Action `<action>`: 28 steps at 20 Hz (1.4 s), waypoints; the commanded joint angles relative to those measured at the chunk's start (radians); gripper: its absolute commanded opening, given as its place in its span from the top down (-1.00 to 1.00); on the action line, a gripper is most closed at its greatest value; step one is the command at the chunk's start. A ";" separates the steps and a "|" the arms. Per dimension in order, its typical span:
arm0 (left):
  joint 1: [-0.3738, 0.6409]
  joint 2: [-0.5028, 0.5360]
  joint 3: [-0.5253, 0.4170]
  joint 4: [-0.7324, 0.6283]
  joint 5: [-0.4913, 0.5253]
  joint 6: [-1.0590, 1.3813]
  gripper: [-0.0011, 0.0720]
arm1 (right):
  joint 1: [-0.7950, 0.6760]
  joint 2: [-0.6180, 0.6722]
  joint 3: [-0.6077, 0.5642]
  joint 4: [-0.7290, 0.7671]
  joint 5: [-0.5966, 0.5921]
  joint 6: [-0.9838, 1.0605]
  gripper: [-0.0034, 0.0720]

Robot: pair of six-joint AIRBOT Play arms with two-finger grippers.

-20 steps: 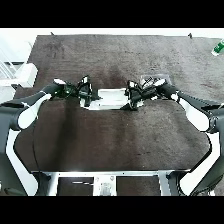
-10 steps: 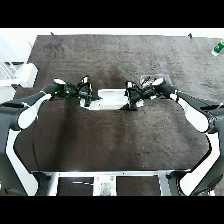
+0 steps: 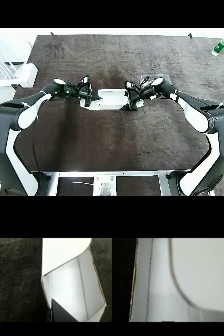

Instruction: Fold the box and place the chain.

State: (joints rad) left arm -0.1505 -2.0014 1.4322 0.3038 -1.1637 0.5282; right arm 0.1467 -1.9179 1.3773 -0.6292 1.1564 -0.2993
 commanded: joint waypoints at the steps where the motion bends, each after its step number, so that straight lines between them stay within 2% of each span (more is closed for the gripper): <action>1: 0.000 0.001 0.000 0.000 0.000 0.000 0.91 | 0.000 -0.001 0.001 -0.008 0.000 0.008 -0.80; 7: 0.000 0.001 0.000 0.000 0.000 0.000 0.91 | 0.000 -0.001 0.001 -0.013 -0.005 0.030 -0.76; 10: 0.000 0.001 0.000 0.000 0.000 0.000 0.91 | 0.001 -0.001 0.001 -0.018 -0.003 0.031 -0.68; 28: 0.000 0.001 0.000 -0.001 0.000 0.000 0.91 | 0.001 0.000 0.000 -0.014 -0.003 0.030 -0.68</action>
State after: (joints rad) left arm -0.1509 -2.0014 1.4322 0.3035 -1.1637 0.5282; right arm 0.1471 -1.9179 1.3773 -0.6441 1.1534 -0.2695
